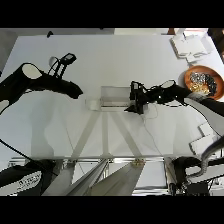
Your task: Fold the box and place the chain.
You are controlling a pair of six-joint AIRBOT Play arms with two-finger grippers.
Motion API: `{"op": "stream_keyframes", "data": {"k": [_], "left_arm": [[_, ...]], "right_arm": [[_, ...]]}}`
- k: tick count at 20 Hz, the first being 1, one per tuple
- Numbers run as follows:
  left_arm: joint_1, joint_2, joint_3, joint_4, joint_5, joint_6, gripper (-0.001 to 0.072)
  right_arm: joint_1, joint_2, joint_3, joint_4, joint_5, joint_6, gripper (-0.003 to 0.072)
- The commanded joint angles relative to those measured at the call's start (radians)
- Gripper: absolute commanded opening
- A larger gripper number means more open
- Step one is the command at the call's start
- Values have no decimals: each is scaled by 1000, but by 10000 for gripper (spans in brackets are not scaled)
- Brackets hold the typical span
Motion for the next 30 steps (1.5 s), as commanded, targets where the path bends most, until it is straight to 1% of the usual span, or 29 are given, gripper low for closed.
{"op": "stream_keyframes", "data": {"k": [1,4,7,10,12,16,19,20,21,22,23,26,27,29,30], "left_arm": [[-1,-19,-60,59,4,-163,10],[-16,-38,-80,12,25,-174,9],[-57,-69,-81,-102,45,-173,9],[-108,-107,-82,-106,92,-220,9],[-130,-123,-82,-107,105,-241,9],[-134,-124,-82,-114,98,-240,7],[-134,-124,-82,-156,105,-238,14],[-134,-124,-82,-174,110,-236,38],[-134,-124,-82,-200,110,-236,126],[-134,-124,-82,-232,109,-236,187],[-134,-124,-82,-258,110,-234,214],[-134,-124,-82,-312,110,-189,221],[-134,-124,-82,-317,111,-190,250],[-131,-124,-82,-317,113,-190,464],[-130,-124,-82,-317,109,-190,464]], "right_arm": [[0,0,1,0,0,0,399],[1,0,1,0,0,0,399],[0,0,1,0,0,0,399],[1,0,1,0,0,0,399],[0,0,1,0,0,0,399],[0,0,1,0,0,0,399],[0,0,1,0,0,0,399],[0,0,1,0,0,0,399],[1,0,1,0,0,0,399],[0,0,1,0,0,0,399],[0,0,1,0,0,0,399],[0,0,1,0,0,0,399],[0,0,1,0,0,1,399],[0,0,1,0,0,0,399],[1,0,1,0,0,0,399]]}}
